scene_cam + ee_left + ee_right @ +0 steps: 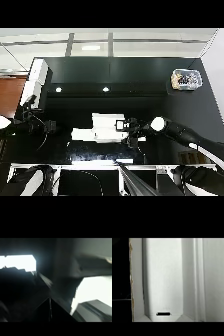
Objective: Fold the box and place the chain.
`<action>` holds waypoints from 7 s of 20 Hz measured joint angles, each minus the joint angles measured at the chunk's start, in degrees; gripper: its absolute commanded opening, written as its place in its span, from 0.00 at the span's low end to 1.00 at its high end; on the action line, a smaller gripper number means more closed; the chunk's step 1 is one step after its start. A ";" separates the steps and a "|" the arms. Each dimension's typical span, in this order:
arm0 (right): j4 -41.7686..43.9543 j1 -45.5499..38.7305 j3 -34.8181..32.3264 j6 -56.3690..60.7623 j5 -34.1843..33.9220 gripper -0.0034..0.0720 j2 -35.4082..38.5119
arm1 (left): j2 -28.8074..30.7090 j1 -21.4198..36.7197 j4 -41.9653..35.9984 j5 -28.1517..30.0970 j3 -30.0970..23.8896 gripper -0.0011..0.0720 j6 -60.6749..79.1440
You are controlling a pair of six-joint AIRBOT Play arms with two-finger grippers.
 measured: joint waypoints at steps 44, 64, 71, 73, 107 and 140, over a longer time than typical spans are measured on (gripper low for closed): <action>-0.09 0.00 -0.02 -0.90 0.24 0.59 0.00 | -16.17 -35.17 -20.81 14.64 0.94 0.97 -3.50; -0.07 0.00 -0.02 -0.90 0.22 0.59 -0.02 | -18.60 -62.69 30.84 9.40 18.10 0.57 -65.61; -0.07 0.00 -0.02 -0.90 0.24 0.59 0.00 | -22.69 -65.90 32.22 8.37 20.74 0.38 -71.56; -0.07 0.00 -0.02 -0.90 0.24 0.59 -0.02 | -23.08 -66.12 32.44 8.31 21.00 0.38 -72.17; -0.09 0.00 -0.02 -0.90 0.24 0.59 0.00 | -26.67 -66.29 34.03 2.75 24.90 0.41 -75.30; -7.21 -5.27 -0.09 -1.60 7.23 0.60 6.97 | -26.88 -66.29 32.72 4.31 24.87 0.05 -72.94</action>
